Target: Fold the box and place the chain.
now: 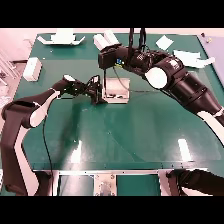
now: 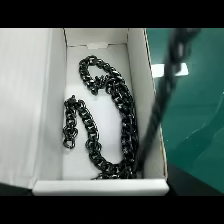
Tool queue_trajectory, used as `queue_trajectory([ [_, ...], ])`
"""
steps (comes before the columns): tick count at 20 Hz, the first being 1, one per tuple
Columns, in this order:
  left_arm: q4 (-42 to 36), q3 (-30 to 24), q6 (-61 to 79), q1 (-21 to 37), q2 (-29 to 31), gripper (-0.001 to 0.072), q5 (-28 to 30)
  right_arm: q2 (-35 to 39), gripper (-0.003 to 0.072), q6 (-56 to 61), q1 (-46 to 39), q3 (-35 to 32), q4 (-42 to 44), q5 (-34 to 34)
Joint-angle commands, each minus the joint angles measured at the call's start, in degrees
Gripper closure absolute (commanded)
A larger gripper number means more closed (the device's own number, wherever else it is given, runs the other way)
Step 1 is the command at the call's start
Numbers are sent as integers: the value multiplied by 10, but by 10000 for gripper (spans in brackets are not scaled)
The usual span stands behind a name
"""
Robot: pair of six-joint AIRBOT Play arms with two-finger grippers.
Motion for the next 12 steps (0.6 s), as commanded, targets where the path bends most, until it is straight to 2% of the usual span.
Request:
queue_trajectory([
  [1,0,0,0,0,0,319,0,3,675,1,-2,-19,-3,45],
  [12,0,0,0,0,0,319,0,-3,675,38,-22,-136,-2,32],
])
